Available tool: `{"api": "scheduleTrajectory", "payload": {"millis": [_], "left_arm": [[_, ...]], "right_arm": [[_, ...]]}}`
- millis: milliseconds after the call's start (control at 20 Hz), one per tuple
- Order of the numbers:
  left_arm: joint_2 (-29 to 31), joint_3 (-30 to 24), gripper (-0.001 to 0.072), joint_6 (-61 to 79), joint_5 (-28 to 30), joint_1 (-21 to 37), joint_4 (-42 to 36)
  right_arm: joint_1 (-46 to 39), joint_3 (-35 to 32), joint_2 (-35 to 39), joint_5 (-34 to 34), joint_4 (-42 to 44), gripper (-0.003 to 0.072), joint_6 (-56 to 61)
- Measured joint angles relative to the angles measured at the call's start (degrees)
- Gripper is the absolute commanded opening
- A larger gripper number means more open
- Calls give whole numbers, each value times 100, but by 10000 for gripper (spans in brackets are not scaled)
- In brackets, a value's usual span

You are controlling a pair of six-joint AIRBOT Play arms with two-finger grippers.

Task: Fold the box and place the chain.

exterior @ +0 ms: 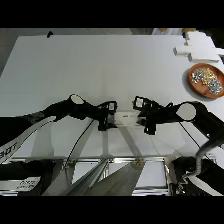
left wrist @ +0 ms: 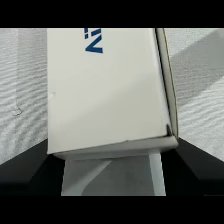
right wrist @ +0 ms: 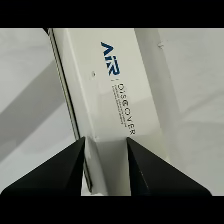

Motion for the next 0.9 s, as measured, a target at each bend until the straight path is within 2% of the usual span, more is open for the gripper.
{"api": "scheduleTrajectory", "payload": {"millis": [100, 400, 550, 650, 750, 900], "left_arm": [[0, 0, 33, -4, 2, 0, -4], [0, -2, 33, -31, 7, -2, -26], [0, -2, 33, -31, 11, -2, -26], [0, -2, 33, -31, 13, -2, -28], [0, -2, 33, -28, 17, -2, -28], [0, -2, 33, -28, 31, -2, -28]], "right_arm": [[0, -11, 7, 81, 24, 343, -17], [2, -17, 229, 173, 367, 332, -17], [0, -17, 269, 4, 612, 218, -20], [0, -20, 254, -114, 719, 45, -20], [0, -28, 201, -205, 787, 17, -17], [0, -39, 50, -240, 839, 18, 7]]}}
